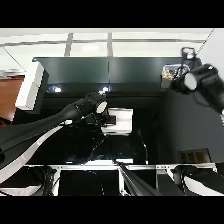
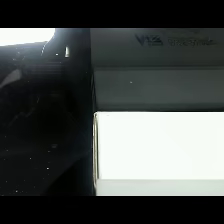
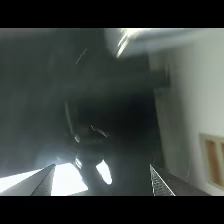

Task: Fold the box and place the chain.

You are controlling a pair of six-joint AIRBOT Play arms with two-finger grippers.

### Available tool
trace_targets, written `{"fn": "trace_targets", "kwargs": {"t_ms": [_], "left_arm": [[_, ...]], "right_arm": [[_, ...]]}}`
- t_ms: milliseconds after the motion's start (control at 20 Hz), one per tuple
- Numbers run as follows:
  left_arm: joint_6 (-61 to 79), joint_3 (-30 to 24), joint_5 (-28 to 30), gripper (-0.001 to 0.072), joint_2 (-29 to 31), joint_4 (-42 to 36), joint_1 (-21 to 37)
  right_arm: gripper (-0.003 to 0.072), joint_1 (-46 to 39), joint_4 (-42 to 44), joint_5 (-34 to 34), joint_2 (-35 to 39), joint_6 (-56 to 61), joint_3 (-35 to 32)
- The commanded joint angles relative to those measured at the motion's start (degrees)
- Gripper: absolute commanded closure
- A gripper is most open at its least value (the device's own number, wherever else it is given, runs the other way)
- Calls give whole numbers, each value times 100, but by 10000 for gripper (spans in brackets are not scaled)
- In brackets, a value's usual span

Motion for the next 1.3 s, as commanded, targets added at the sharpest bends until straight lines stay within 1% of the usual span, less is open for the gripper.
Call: {"fn": "trace_targets", "kwargs": {"t_ms": [0, 100, 200, 300, 350, 400, 500, 700, 800, 850, 900, 950, 1000, 1100, 1250], "left_arm": [[0, 4, -22, 682, 0, 0, 0], [2, 4, -17, 682, 0, 2, 0], [0, 4, -17, 682, 0, 2, 0], [2, 4, -15, 682, 0, 2, 0], [2, 4, -15, 682, 0, 4, 0], [2, 4, -15, 682, 0, 2, 0], [2, 4, -11, 682, 0, 2, 0], [0, 4, -13, 682, 0, 0, 0], [0, 4, -11, 682, 0, 2, 0], [0, 4, -11, 682, 0, 0, 0], [0, 4, -11, 682, 0, 2, 0], [0, 4, -11, 682, 0, 2, 0], [0, 4, -11, 682, 0, 0, 0], [0, 4, -9, 682, 0, 2, 0], [0, 4, -9, 682, 0, 2, 0]], "right_arm": [[-34, -1279, 737, -702, -1167, -232, 1038], [-34, -1613, 728, 50, -2251, -247, 2444], [-34, -1816, 704, 992, -3423, -168, 4019], [-34, -1915, 678, 1648, -4328, 273, 5209], [-34, -1945, 680, 1777, -4640, 455, 5600], [-34, -1967, 680, 1705, -4811, 662, 5729], [-34, -2035, 680, 1580, -4992, 916, 5722], [-34, -2109, 833, 1368, -5230, 846, 5722], [106, -2109, 949, 1213, -5274, 824, 5687], [330, -2109, 1093, 1130, -5272, 608, 5672], [528, -2109, 1213, 1121, -5237, 385, 5672], [614, -2107, 1281, 1178, -5182, 181, 5672], [676, -2122, 1325, 1287, -5064, 31, 5672], [676, -2151, 1320, 1504, -4671, -337, 5672], [677, -2114, 1329, 1858, -3724, -1379, 5670]]}}
